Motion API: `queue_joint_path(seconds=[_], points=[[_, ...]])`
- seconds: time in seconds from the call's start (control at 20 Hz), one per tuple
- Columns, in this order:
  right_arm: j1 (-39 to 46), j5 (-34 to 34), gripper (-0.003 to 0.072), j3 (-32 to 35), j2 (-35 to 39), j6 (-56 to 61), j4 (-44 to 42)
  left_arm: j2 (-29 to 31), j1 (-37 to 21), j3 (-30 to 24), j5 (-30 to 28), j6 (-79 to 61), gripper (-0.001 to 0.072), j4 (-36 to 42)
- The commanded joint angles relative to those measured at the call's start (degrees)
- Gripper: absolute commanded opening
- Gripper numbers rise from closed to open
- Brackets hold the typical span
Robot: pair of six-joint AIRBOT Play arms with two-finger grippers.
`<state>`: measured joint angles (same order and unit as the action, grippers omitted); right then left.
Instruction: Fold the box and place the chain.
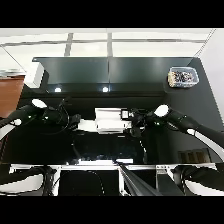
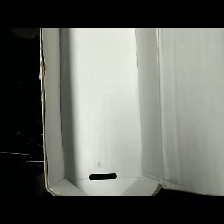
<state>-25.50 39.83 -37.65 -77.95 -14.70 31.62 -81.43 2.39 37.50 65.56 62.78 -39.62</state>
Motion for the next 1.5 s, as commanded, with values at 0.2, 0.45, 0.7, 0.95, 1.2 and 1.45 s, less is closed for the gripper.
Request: queue_joint_path(seconds=[0.2, 0.45, 0.7, 0.95, 1.2, 1.45], points=[[-0.04, 0.0, 0.0428, -0.02, -0.04, 0.02, -0.02, -0.37, 0.61, 5.64, 4.7, -3.23, 0.0715, 0.26], [-0.04, 0.0, 0.0428, -0.02, -0.04, 0.02, -0.02, -0.37, 1.14, 7.5, 6.12, -2.97, 0.0709, 3.23], [-0.04, 0.0, 0.0427, -0.02, -0.04, 0.02, -0.02, -0.37, 4.31, 7.74, 6.86, 0.61, 0.0694, 2.73], [-0.04, -0.02, 0.0428, -0.02, -0.04, 0.02, -0.02, 0.66, 10.08, 10.64, 2.89, 8.98, 0.0675, -3.04], [-0.04, 0.0, 0.0428, -0.02, -0.04, 0.02, -0.02, 1.84, 14.86, 13.4, 2.25, 14.25, 0.0554, -7.26], [-0.04, -0.02, 0.0428, -0.02, -0.04, 0.02, -0.02, 1.81, 17.53, 15.72, 1.75, 16.55, 0.0552, -7.89]])
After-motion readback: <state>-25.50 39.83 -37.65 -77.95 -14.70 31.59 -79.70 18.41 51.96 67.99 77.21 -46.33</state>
